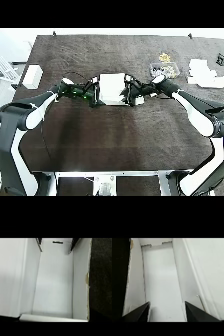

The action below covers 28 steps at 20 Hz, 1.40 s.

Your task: Fold the box and place the chain.

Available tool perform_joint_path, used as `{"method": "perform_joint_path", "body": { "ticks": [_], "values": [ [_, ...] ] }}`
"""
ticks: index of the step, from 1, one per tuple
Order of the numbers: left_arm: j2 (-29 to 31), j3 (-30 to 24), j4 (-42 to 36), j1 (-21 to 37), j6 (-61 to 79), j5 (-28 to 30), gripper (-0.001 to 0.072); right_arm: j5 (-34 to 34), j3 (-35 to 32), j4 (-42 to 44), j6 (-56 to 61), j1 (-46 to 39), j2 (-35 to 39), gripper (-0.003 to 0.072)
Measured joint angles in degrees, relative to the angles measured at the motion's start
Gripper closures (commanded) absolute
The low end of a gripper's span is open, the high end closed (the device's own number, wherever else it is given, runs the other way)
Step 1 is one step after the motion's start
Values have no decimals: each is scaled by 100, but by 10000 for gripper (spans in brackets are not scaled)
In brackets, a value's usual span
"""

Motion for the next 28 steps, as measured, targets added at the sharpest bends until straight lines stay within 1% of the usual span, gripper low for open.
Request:
{"method": "perform_joint_path", "body": {
  "ticks": [4,5,6,7,8,10,11,14,19,22,25,28],
  "values": [
    [0,0,-2,0,-7,9,294,-26,0,4,7,0,-2,-7],
    [0,0,-2,0,-9,13,294,-28,0,4,9,-2,-2,4],
    [0,0,-4,0,-11,13,294,-35,0,-4,11,-9,-2,147],
    [0,0,-11,0,-26,13,294,-50,0,-22,24,-17,0,386],
    [-2,0,-15,0,-31,13,294,-94,0,-101,48,-28,13,505],
    [-2,0,-17,0,-31,13,294,-9,-2,-369,63,-81,92,651],
    [-2,0,-15,0,-28,13,294,66,-2,-481,138,-101,164,681],
    [-2,0,-15,0,-26,11,294,271,-2,-966,566,-195,433,681],
    [-2,0,-13,0,-24,13,294,525,-2,-1373,1952,-531,1025,682],
    [-2,0,-13,0,-20,11,294,584,-35,-1445,3091,-999,1237,682],
    [-2,0,-11,0,-17,13,294,584,-243,-1458,4140,-1602,1314,682],
    [-2,0,-11,0,-11,11,294,584,-535,-1412,4806,-2033,1294,682]
  ]
}}
